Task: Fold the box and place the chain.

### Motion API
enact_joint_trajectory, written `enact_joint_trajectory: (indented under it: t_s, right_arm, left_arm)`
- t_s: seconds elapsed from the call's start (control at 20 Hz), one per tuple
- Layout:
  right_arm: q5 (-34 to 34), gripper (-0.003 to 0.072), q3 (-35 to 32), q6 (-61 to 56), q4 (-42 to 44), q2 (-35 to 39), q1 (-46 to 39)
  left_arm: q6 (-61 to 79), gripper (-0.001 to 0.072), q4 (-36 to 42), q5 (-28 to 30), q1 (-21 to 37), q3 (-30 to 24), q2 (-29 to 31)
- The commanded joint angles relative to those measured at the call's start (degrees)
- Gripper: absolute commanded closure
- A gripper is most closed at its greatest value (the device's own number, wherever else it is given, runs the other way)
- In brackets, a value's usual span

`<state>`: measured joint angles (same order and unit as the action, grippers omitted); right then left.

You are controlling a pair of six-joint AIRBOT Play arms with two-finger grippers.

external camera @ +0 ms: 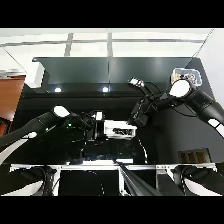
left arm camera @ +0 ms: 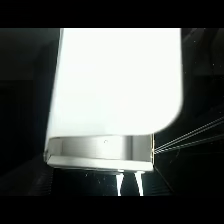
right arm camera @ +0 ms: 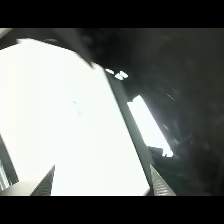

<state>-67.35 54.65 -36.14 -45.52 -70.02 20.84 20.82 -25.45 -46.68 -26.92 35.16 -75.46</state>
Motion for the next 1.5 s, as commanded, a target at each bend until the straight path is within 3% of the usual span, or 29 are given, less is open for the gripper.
enact_joint_trajectory:
  t_s: [0.0,0.3,0.4,0.85,0.9,0.95,1.0,1.1,1.45]
  right_arm:
    - [-2.7,-0.0034,0.6,8.3,2.3,-0.1,0.7]
    - [0.6,-0.0034,-0.9,10.6,0.8,-1.5,0.8]
    - [1.6,-0.0034,-3.0,12.7,0.8,-1.7,1.1]
    - [3.1,-0.0034,-4.4,13.7,-1.2,-1.7,3.6]
    - [3.1,0.0037,-4.4,13.7,-1.2,-1.7,3.6]
    - [3.1,0.0186,-4.4,13.7,-1.2,-1.7,3.6]
    - [3.0,0.0205,-4.4,13.7,-1.2,-1.7,3.6]
    - [2.0,0.0382,-4.4,13.6,-1.1,-1.7,3.6]
    - [2.1,0.0382,-4.4,13.5,-2.1,-1.7,4.6]
  left_arm:
    - [0.0,0.0254,0.0,0.0,0.0,0.0,0.0]
    - [-0.1,0.0255,0.0,0.1,0.0,0.0,0.0]
    - [-0.3,0.0312,0.0,0.1,0.0,0.0,0.0]
    - [-0.3,0.0315,0.0,-0.3,0.0,0.0,0.0]
    - [-0.3,0.0314,0.0,-0.3,0.0,0.0,0.0]
    - [-0.3,0.0314,0.0,-0.3,0.0,0.0,0.0]
    - [-0.3,0.0315,0.0,-0.3,0.0,0.0,0.0]
    - [-0.3,0.0314,0.0,-0.3,0.0,0.0,0.0]
    - [-0.3,0.0314,0.0,-0.3,0.0,0.0,0.0]
